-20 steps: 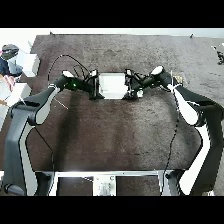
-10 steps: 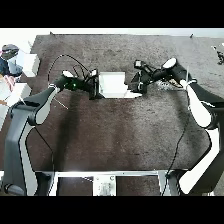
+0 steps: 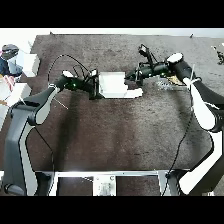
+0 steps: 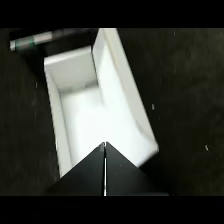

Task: Fold the box and place the chain.

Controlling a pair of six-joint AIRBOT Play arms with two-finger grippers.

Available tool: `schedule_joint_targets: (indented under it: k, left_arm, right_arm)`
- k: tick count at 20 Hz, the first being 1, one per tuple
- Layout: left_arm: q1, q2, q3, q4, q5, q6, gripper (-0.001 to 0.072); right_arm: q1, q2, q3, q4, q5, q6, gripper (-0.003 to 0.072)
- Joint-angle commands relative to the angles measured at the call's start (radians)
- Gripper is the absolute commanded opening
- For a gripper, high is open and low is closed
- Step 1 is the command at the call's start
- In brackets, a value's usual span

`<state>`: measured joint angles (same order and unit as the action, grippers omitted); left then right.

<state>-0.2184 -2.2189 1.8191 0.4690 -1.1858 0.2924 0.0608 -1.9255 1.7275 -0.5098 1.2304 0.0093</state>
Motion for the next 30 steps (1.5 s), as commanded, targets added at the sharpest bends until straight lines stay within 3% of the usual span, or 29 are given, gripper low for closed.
schedule_joint_targets:
  k: [1, 10, 17, 26, 30]
  left_arm:
    - [0.0, 0.0, 0.0, 0.0, 0.0, 0.0, 0.0538]
    - [0.0, 0.0, 0.0, 0.0, 0.0, 0.0, 0.0538]
    - [0.0, 0.0, 0.0, 0.0, 0.0, 0.0, 0.0537]
    - [0.0, 0.0, 0.0, 0.0, 0.0, 0.0, 0.0538]
    - [0.0, 0.0, 0.0, 0.0, 0.0, 0.0, 0.0537]
  right_arm:
    - [0.022, -0.048, 0.001, 0.066, -0.074, -0.016, 0.001]
    - [0.022, -0.087, 0.001, 0.061, -0.289, -0.017, 0.001]
    - [0.023, -0.157, 0.001, 0.06, -0.216, -0.017, 0.001]
    - [0.009, -0.1, 0.001, 0.059, -0.243, -0.016, 0.0011]
    - [-0.032, 0.007, 0.001, 0.057, -0.087, 0.026, 0.0011]
